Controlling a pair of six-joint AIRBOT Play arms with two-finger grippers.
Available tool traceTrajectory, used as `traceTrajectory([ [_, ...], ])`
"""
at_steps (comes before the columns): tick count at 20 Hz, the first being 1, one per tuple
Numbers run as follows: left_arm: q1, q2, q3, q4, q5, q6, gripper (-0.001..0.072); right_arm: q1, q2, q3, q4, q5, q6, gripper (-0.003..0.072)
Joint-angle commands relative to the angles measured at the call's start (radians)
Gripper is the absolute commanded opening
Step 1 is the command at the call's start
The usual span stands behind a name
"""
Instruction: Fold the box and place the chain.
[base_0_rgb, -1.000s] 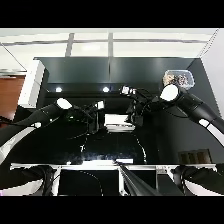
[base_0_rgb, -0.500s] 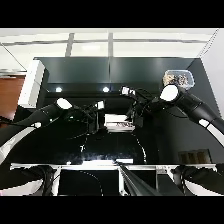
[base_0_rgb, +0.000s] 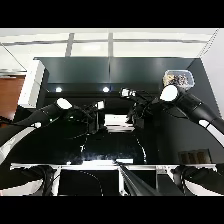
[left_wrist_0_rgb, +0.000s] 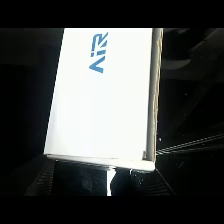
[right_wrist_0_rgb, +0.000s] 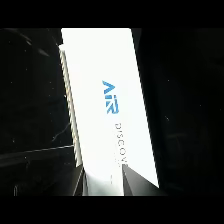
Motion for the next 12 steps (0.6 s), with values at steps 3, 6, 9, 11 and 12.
traceTrajectory([
  [3,-0.001,0.0,0.0,0.0,0.0,0.0,0.0291,0.001,0.0,-0.002,-0.002,0.006,0.0,0.0281],
  [6,-0.001,0.0,0.0,0.0,0.0,0.0,0.029,0.007,-0.001,-0.023,-0.002,0.001,0.0,0.0281],
  [9,-0.001,0.0,0.0,0.0,0.0,0.0,0.0291,0.047,-0.001,-0.04,-0.002,-0.033,0.0,0.028],
  [11,-0.001,0.0,0.0,0.0,0.0,0.0,0.029,0.068,-0.002,-0.045,-0.003,-0.061,0.001,0.028],
  [12,-0.001,0.0,0.0,0.0,0.0,0.0,0.029,0.07,-0.002,-0.045,-0.002,-0.067,0.008,0.028],
])
